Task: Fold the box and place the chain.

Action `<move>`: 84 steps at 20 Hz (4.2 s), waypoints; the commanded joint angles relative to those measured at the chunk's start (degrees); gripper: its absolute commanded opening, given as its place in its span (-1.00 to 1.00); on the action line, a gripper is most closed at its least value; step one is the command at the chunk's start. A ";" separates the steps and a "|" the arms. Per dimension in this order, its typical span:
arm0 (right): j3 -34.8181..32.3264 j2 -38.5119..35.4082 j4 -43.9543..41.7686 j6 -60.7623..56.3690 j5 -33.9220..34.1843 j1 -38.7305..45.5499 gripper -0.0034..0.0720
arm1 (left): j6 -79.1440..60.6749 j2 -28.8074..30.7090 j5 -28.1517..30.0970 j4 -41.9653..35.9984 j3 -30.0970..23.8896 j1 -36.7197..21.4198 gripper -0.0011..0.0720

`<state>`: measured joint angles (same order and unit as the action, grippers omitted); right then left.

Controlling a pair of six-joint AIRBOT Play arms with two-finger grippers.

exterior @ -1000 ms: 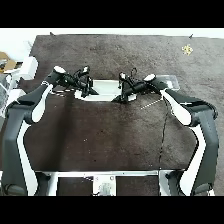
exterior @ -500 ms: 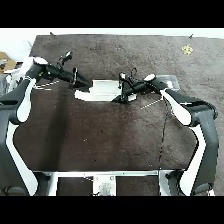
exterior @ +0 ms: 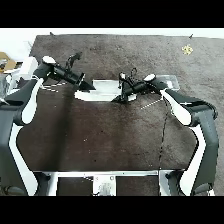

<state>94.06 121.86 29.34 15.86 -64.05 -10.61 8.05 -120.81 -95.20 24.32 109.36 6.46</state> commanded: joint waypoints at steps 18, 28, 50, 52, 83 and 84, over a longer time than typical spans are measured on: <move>-0.02 0.00 0.00 -0.02 -0.07 0.04 0.06 | 12.98 -3.61 33.05 7.26 -0.50 0.98 -0.94; -0.02 0.00 0.00 -0.02 -0.07 0.04 0.06 | 12.92 -4.48 29.73 7.32 -0.44 0.98 -0.94; -0.02 0.00 0.00 -0.02 -0.07 0.04 0.06 | -7.58 10.84 21.33 30.21 -5.60 1.03 0.70; -0.02 0.00 0.00 0.00 -0.04 0.04 0.06 | -8.94 10.84 23.50 34.47 -9.25 1.97 0.70; -0.04 0.02 0.00 -0.02 -0.07 0.04 0.06 | -6.45 8.90 33.03 33.70 -13.84 8.09 -0.33; -0.02 0.00 0.00 -0.02 -0.07 0.04 0.06 | -6.43 8.90 32.92 33.24 -13.84 8.09 -0.37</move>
<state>94.06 121.86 29.36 15.86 -64.10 -10.61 0.49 -111.90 -61.84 58.00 95.55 14.55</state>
